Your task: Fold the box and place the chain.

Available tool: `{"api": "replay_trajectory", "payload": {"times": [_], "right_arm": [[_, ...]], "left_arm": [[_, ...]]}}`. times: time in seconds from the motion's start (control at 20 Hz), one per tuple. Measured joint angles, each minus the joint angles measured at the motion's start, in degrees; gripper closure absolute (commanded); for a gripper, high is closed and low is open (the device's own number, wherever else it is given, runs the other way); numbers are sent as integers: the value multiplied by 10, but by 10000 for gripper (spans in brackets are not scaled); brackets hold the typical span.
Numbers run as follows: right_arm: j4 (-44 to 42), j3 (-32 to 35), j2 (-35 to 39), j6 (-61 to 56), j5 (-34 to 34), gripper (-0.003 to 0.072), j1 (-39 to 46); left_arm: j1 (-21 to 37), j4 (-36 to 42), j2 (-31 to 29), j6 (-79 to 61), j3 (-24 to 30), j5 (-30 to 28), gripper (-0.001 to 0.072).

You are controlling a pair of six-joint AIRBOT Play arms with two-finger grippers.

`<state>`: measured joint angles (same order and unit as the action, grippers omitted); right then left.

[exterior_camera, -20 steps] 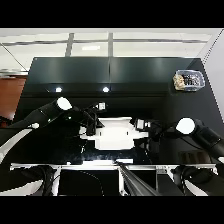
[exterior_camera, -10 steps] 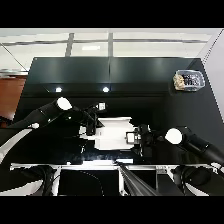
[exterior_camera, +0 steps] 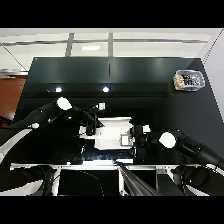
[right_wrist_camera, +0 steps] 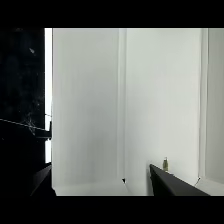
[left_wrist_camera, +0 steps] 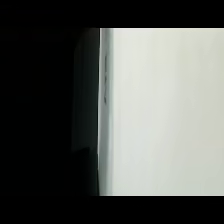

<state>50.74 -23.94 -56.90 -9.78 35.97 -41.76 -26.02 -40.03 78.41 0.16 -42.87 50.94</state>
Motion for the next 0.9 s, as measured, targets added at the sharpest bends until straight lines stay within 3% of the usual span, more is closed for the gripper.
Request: {"api": "replay_trajectory", "payload": {"times": [0.55,0.9], "right_arm": [[65,-29,47,-94,-19,-17,44],[19,-34,51,-96,-21,-16,95]], "left_arm": [[0,0,0,0,0,1,681],[-2,0,-1,-2,0,2,683]]}}
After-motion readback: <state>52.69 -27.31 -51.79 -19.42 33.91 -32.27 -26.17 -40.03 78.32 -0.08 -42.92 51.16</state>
